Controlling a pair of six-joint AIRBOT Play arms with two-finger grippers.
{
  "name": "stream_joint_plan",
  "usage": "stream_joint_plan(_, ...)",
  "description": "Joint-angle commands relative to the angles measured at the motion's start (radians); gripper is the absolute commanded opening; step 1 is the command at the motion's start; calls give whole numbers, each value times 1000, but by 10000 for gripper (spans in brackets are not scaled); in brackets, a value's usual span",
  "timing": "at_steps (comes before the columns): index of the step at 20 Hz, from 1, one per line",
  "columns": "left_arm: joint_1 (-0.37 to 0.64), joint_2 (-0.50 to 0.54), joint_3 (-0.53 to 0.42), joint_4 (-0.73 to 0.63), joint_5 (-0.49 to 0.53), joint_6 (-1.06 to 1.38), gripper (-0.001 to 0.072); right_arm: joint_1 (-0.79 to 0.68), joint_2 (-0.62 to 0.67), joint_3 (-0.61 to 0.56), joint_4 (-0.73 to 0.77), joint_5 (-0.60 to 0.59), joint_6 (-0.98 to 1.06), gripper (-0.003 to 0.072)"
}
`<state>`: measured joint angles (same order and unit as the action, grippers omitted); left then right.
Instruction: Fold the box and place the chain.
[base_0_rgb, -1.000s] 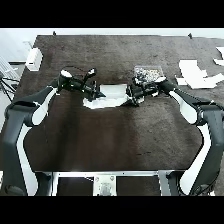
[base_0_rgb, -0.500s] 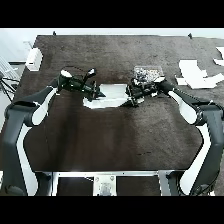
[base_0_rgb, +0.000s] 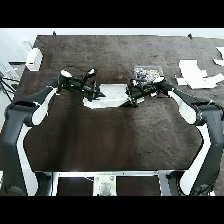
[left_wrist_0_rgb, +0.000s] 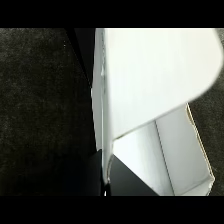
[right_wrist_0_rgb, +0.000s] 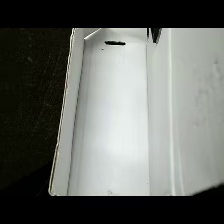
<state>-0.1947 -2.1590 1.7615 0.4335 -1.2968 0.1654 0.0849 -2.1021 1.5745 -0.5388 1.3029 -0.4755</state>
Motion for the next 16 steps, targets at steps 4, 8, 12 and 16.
stream_joint_plan(4,-1,0,1,0,0,0,21,-1,-1,0,6,-6,0,363)
stream_joint_plan(8,-1,0,1,0,0,0,21,-1,-1,0,6,-5,0,360)
stream_joint_plan(12,-1,0,1,0,0,0,21,-2,-1,0,6,-5,0,360)
stream_joint_plan(16,-1,0,1,0,0,0,21,-2,-1,0,6,-5,0,360)
